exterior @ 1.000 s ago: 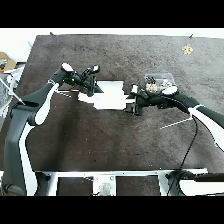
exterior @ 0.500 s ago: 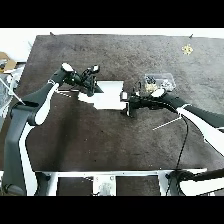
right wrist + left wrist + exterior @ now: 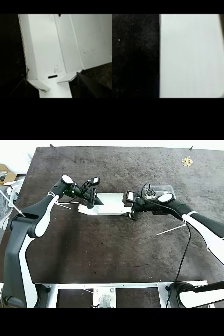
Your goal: Fold the box and place the chain.
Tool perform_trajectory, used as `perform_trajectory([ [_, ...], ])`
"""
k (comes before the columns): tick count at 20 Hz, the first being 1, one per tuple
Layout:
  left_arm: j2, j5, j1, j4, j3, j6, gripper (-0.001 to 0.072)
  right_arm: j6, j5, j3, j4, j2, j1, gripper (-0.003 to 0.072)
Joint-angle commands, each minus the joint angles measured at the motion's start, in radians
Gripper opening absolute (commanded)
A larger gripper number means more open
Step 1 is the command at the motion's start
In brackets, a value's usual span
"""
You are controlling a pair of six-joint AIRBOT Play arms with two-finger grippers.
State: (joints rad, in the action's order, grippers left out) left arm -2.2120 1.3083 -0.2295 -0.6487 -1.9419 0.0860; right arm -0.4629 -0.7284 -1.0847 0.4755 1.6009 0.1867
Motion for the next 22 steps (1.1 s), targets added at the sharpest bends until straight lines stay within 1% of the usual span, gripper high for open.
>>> perform_trajectory([
  [1,-0.001,0.000,0.000,0.001,0.000,-0.002,0.0012,0.064,-0.063,-0.062,-0.010,0.039,-0.023,0.0673],
  [6,-0.001,0.000,0.000,0.001,0.000,-0.002,0.0011,0.120,-0.177,-0.179,-0.008,0.155,-0.058,0.0681],
  [9,-0.001,0.000,0.000,0.001,0.000,-0.002,0.0012,0.121,-0.275,-0.250,-0.009,0.223,-0.061,0.0681],
  [11,-0.001,0.000,0.000,0.001,0.000,-0.002,0.0011,0.128,-0.300,-0.293,-0.008,0.266,-0.061,0.0681],
  [16,-0.001,0.000,0.000,0.001,0.000,-0.002,0.0012,0.128,-0.408,-0.392,-0.008,0.367,-0.061,0.0680],
  [22,-0.001,0.000,0.000,0.001,0.000,-0.002,0.0011,0.147,-0.463,-0.485,-0.008,0.454,-0.057,0.0671],
])
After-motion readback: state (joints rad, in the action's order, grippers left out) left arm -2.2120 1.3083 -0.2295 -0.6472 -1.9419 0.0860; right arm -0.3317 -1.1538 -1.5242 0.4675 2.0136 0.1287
